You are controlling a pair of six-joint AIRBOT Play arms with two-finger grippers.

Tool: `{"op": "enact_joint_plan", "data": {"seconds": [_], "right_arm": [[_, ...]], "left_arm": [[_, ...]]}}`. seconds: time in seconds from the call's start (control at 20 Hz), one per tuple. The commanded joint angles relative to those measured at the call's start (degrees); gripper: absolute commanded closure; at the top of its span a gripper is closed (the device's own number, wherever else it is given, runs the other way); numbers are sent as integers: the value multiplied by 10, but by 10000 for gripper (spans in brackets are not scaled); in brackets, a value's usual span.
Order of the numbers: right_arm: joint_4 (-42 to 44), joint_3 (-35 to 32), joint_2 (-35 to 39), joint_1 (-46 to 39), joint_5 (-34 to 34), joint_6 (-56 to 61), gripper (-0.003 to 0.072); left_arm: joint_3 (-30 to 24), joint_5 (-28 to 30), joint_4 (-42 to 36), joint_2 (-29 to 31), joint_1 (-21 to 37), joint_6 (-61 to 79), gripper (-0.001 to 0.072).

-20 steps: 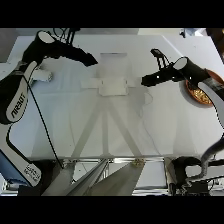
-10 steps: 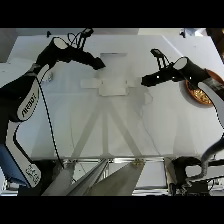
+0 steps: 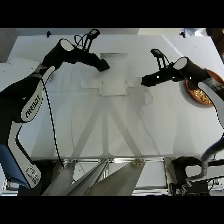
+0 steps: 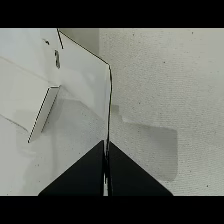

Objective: Fold the box and place the chain.

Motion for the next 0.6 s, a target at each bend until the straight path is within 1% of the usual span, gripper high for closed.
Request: {"op": "enact_joint_plan", "data": {"seconds": [0.0,0.05,0.1,0.15,0.2,0.25,0.35,0.4,0.45,0.5,0.55], "right_arm": [[0,0,0,0,0,0,676],[0,0,0,0,0,0,676],[0,0,0,0,0,0,676],[0,0,0,0,0,0,676],[0,0,0,0,0,0,676],[0,0,0,0,0,0,676],[0,0,0,0,0,0,676],[0,0,0,0,0,0,676],[0,0,0,0,0,0,676],[0,0,0,0,0,0,676],[0,0,0,0,0,0,676]], "left_arm": [[1,-54,4,0,-2,39,95],[1,-60,4,0,-2,50,111],[1,-64,4,0,-2,58,158],[1,-66,4,0,-2,73,158],[1,-66,4,0,-2,78,194],[1,-68,4,0,-2,87,251],[1,-74,4,0,-2,99,325],[1,-76,4,0,-2,100,326],[1,-80,4,0,-2,106,376],[1,-90,3,0,-2,122,462],[1,-101,2,0,-2,141,491]]}}
